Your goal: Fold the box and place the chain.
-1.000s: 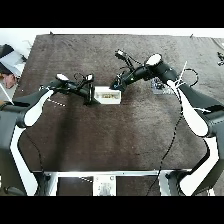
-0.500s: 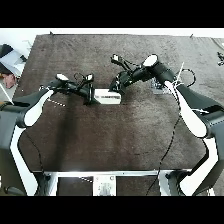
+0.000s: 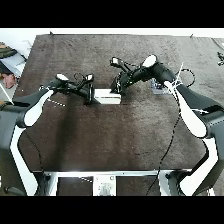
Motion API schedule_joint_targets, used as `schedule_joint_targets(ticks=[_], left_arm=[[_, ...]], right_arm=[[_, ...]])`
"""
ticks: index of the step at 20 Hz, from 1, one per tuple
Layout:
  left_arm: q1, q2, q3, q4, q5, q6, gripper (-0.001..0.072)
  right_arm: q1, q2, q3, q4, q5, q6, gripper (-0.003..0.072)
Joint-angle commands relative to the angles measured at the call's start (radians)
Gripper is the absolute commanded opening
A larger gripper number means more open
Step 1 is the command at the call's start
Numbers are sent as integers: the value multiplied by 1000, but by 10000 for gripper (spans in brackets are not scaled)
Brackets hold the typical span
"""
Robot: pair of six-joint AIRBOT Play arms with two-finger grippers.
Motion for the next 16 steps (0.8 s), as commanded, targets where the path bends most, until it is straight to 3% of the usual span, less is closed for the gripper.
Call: schedule_joint_targets(ticks=[1, 12, 14, 16], left_arm=[[1, 0, 0, 0, -1, 0, 464], [1, 0, 0, 0, -1, 0, 464], [1, 0, 0, 0, -2, 0, 464], [1, 0, 0, 0, -1, 0, 464]], right_arm=[[2, -1, 0, -8, -10, -10, 259], [55, 0, 1, -84, -130, -28, 257], [55, 0, 1, -84, -131, -28, 165], [55, 0, 1, -84, -122, -27, 171]])
